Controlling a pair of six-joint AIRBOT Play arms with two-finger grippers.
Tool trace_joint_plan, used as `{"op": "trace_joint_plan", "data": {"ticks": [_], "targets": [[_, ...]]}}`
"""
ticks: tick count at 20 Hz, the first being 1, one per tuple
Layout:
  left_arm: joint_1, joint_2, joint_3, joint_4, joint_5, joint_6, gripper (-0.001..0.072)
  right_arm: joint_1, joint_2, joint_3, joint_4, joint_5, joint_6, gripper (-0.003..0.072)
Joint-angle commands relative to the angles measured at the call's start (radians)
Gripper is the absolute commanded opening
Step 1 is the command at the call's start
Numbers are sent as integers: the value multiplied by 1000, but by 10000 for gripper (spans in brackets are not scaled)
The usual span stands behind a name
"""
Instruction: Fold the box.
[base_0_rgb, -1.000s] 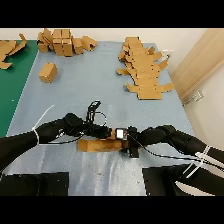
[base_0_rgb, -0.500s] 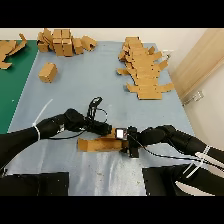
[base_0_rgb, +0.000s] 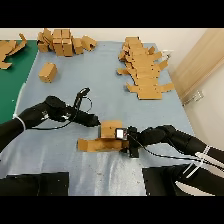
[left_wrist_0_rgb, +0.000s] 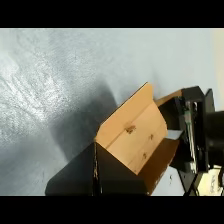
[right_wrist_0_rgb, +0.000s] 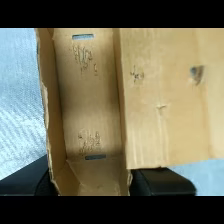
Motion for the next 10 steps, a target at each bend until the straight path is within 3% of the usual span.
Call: {"op": "trace_joint_plan", "data": {"ticks": [1,7,10], "targets": [[40,59,3,38,-56,137,12,0,0,-1,0,0,0,516],[15,238,-52,381,-111,215,10,0,0,-1,0,0,0,515],[-135,359,-157,576,-91,268,13,0,0,-1,0,0,0,515]]}}
